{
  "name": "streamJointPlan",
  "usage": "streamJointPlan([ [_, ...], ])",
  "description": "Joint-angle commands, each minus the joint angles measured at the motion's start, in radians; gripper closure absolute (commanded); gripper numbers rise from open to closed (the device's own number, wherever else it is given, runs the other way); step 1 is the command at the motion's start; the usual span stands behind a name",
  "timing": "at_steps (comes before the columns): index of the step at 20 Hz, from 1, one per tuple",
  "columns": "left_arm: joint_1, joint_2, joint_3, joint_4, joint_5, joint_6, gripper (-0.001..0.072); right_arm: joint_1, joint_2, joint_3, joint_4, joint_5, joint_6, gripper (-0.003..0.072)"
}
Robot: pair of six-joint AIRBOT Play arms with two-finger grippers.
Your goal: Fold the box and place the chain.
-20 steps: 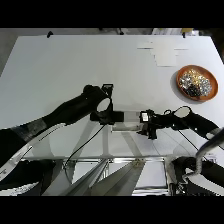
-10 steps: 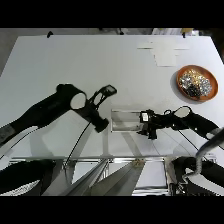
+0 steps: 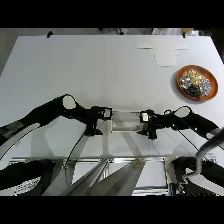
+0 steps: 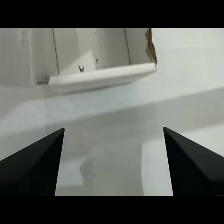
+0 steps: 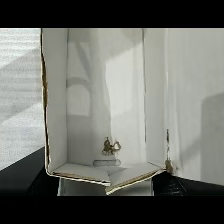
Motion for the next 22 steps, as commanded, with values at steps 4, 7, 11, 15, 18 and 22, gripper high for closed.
streamJointPlan([
  [4, 0.002, -0.042, -0.012, -0.180, 0.059, 0.171, 0.0011, 0.000, 0.001, 0.000, 0.000, 0.000, 0.000, 0.0345],
  [7, -0.004, -0.042, -0.012, -0.192, 0.059, 0.171, 0.0011, 0.000, 0.001, 0.000, 0.000, 0.000, 0.000, 0.0345],
  [11, -0.028, -0.044, -0.012, -0.224, 0.058, 0.171, 0.0010, 0.000, 0.001, 0.000, 0.000, 0.000, 0.000, 0.0345],
  [15, -0.030, -0.061, -0.021, -0.223, 0.058, 0.170, 0.0010, -0.001, 0.001, 0.000, 0.000, 0.000, 0.000, 0.0345],
  [18, -0.040, -0.069, -0.023, -0.230, 0.060, 0.167, 0.0010, 0.000, 0.001, 0.000, 0.000, 0.000, 0.000, 0.0345],
  [22, -0.054, -0.085, -0.023, -0.291, 0.104, 0.167, 0.0011, 0.000, 0.001, 0.000, 0.000, 0.000, 0.000, 0.0345],
])
